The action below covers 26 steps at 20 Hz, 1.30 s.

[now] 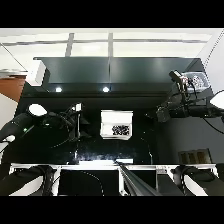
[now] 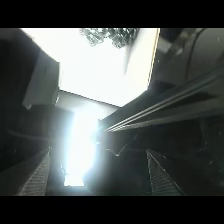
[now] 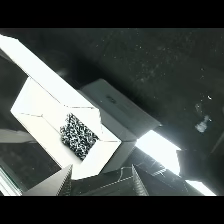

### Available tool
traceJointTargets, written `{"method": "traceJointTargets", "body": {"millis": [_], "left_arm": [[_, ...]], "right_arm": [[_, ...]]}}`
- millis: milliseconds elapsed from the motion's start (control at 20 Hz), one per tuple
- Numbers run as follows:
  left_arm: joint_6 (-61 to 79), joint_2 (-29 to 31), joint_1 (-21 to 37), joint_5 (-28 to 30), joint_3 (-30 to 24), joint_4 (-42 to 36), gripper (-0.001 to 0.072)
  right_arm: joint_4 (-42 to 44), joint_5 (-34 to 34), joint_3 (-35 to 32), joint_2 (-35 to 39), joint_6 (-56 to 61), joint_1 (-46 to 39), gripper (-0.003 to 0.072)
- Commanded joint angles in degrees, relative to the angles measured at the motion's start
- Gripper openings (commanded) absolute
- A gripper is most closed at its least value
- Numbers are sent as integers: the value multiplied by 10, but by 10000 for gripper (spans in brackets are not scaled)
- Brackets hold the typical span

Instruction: Fold the box and place the chain.

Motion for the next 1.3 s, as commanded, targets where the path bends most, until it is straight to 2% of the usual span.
{"method": "traceJointTargets", "body": {"millis": [0, 300, 450, 650, 1250], "left_arm": [[68, -26, -18, 12, -1, -5, 709], [68, -66, -76, 48, 31, -16, 708], [68, -92, -82, 52, 48, -22, 708], [66, -98, -96, 52, 66, -26, 709], [58, -114, -115, 59, 71, -49, 709]], "right_arm": [[0, -19, 0, 0, 1, 0, 444], [0, -28, 0, 0, 1, 0, 445], [0, -28, 0, 0, 0, 0, 444], [0, -28, 0, 0, 0, 0, 445], [-1, -39, 0, 0, 0, 0, 445]]}}
